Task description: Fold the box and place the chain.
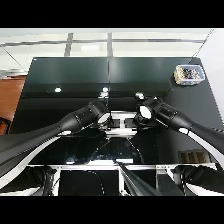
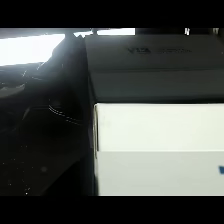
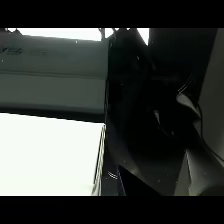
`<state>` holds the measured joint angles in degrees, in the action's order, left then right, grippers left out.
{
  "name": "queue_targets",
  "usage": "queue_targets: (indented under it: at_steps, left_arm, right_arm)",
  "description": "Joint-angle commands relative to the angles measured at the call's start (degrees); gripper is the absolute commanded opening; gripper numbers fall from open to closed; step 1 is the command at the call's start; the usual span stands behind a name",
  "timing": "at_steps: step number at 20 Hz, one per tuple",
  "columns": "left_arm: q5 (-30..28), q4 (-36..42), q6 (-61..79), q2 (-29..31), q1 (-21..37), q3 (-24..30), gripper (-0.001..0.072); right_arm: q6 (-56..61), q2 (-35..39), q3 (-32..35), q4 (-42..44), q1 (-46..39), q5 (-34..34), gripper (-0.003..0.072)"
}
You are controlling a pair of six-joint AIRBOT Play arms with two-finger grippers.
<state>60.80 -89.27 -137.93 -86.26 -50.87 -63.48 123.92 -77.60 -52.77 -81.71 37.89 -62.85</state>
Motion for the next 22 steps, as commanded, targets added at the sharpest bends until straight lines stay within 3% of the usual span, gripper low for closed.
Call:
queue_targets:
  at_steps: [1, 2, 5, 6, 7, 8, 9, 12, 13, 14, 15, 22]
  left_arm:
    - [-0.26, 0.20, -0.07, 0.00, 0.02, -0.02, 0.0027]
    - [-0.31, 0.20, -0.07, 0.00, 0.02, -0.02, 0.0027]
    - [-0.33, 0.20, -0.07, 0.00, 0.02, -0.02, 0.0027]
    - [-0.33, 0.20, -0.07, 0.00, 0.02, -0.02, 0.0027]
    - [-0.33, 0.20, -0.07, 0.00, 0.02, -0.02, 0.0027]
    - [-0.31, 0.20, -0.07, 0.00, 0.02, -0.02, 0.0026]
    - [-0.31, 0.20, -0.07, 0.00, 0.02, -0.02, 0.0026]
    - [-0.35, 0.20, -0.07, 0.00, 0.02, -0.02, 0.0027]
    - [-0.37, 0.20, -0.07, 0.00, 0.02, -0.02, 0.0027]
    - [-0.37, 0.17, -0.07, 0.00, 0.02, -0.02, 0.0026]
    - [-0.33, 0.17, -0.07, 0.00, 0.02, -0.02, 0.0027]
    - [-0.33, 0.17, -0.07, 0.00, 0.02, -0.02, 0.0026]
  right_arm:
    - [0.15, -0.04, -0.04, 0.31, -0.02, 0.42, 0.0271]
    - [-0.33, -0.04, -0.04, 0.39, -0.02, 0.81, 0.0465]
    - [-1.64, -0.04, -0.04, 1.53, -0.02, 1.46, 0.0451]
    - [-1.64, -0.04, -0.04, 1.53, -0.02, 1.44, 0.0355]
    - [-1.64, -0.04, -0.04, 1.51, -0.02, 1.46, 0.0304]
    - [-1.64, -0.04, -0.07, 1.53, -0.02, 1.51, 0.0113]
    - [-1.53, -0.04, -0.04, 1.53, -0.02, 1.49, 0.0008]
    - [-1.31, -0.02, -0.07, 1.11, -0.02, 1.38, 0.0012]
    - [-1.33, 0.20, -0.07, 1.09, -0.04, 0.92, 0.0111]
    - [-1.36, 0.81, -0.07, 1.09, -0.04, 0.44, 0.0375]
    - [-1.40, 1.64, -0.22, 1.09, -0.04, -0.42, 0.0443]
    - [-12.59, 16.92, -2.58, -2.25, -5.92, -12.35, 0.0441]
